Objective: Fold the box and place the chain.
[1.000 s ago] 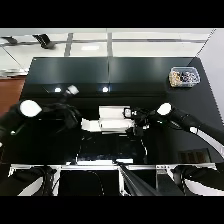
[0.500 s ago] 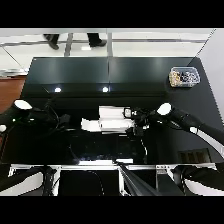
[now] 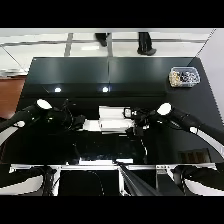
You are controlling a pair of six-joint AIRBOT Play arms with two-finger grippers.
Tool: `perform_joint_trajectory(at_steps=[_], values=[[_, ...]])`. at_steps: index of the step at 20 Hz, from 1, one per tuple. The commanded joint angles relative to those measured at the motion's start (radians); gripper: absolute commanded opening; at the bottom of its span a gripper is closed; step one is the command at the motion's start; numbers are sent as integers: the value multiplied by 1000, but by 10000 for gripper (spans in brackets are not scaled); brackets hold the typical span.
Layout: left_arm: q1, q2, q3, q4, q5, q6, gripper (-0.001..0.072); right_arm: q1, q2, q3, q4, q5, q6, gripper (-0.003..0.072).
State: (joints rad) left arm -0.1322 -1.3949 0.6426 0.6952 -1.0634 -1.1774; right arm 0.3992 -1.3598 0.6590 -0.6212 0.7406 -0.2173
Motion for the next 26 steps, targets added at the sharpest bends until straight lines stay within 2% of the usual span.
perform_joint_trajectory(at_steps=[1,2,3,4,7,11,18,20,21,26], values=[[-10,-9,27,-8,-35,5,57,0,0,0,0,0,0,363],[-3,-9,41,-4,-54,10,252,0,0,0,0,0,0,362],[0,-9,56,-4,-77,27,573,0,0,0,0,0,0,363],[2,-9,71,-4,-96,30,674,0,0,0,0,0,0,363],[-8,-9,114,-6,-124,29,675,0,0,0,0,0,0,362],[-75,-9,154,-7,-120,29,674,0,0,0,1,0,0,362],[-178,-9,205,-4,-45,-36,670,0,0,0,1,0,0,362],[-182,-9,207,-5,-40,-59,515,0,0,0,1,0,0,363],[-187,-9,207,-5,-42,-61,484,0,0,0,1,0,0,362],[-244,-9,225,40,-36,-163,484,0,0,0,1,0,0,362]])
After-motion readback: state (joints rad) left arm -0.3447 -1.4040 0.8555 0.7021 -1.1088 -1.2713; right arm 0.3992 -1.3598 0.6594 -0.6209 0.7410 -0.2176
